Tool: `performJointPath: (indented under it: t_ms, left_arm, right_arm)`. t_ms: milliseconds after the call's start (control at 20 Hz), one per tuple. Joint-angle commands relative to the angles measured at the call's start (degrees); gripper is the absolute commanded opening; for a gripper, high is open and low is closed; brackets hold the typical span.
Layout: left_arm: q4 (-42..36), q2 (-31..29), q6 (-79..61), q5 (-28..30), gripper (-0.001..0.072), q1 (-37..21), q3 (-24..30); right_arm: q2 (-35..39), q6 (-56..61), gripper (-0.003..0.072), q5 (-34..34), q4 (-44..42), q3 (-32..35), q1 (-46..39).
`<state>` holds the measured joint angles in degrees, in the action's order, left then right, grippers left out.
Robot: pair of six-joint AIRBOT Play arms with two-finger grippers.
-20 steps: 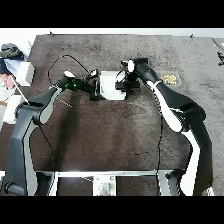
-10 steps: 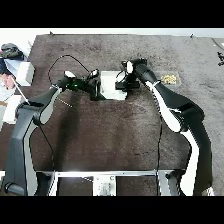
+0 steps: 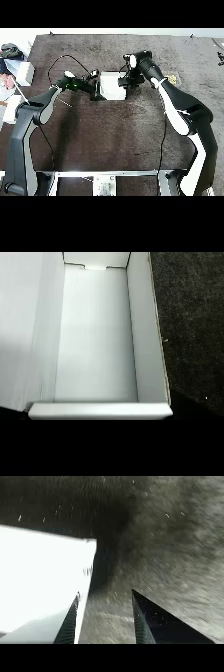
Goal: Fold the box and place the chain.
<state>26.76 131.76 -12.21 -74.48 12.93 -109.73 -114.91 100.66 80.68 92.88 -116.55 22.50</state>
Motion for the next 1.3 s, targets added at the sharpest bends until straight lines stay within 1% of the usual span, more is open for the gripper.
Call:
performJointPath:
  t_ms: [0,200,250,300,400,450,600,750,850,1000,1250]
  left_arm:
    - [-0.02,-0.04,-0.04,0.04,0.0515,0.0,0.02]
    - [-0.02,-0.02,-0.04,0.04,0.0515,0.0,0.02]
    - [-0.02,-0.02,-0.04,0.04,0.0515,0.0,0.02]
    - [-0.02,-0.02,-0.04,0.04,0.0515,0.0,0.02]
    - [-0.02,-0.02,-0.04,0.04,0.0515,0.0,0.02]
    - [-0.02,-0.02,-0.04,0.04,0.0515,0.0,0.02]
    - [-0.02,-0.04,-0.04,0.07,0.0515,0.0,0.02]
    - [0.0,-0.02,-0.04,0.04,0.0515,0.0,0.02]
    - [-0.02,-0.02,-0.04,0.07,0.0516,0.0,0.02]
    - [-0.02,-0.02,-0.04,0.07,0.0515,0.0,0.02]
    - [-0.02,-0.04,-0.04,0.07,0.0515,0.0,0.02]
  right_arm:
    - [4.22,-4.92,0.0377,0.87,3.72,0.0,-0.57]
    - [9.31,-7.82,0.0376,-1.11,4.24,0.17,-4.04]
    - [10.45,-8.17,0.0375,-1.95,4.28,1.11,-5.38]
    - [11.82,-8.22,0.029,-3.65,4.28,2.95,-7.08]
    - [13.53,-8.11,0.0286,-6.71,4.2,6.51,-11.37]
    - [13.44,-8.13,0.0285,-7.17,4.15,7.39,-13.66]
    - [11.52,-9.64,0.0285,-9.05,-0.42,9.38,-20.68]
    - [7.8,-10.84,0.0284,-11.17,-3.65,9.25,-24.98]
    - [5.77,-14.43,0.0284,-12.37,-7.23,9.18,-25.81]
    - [3.61,-15.87,0.0284,-15.67,-7.23,9.14,-25.79]
    - [0.9,-17.64,0.0283,-15.56,-8.0,9.11,-25.77]
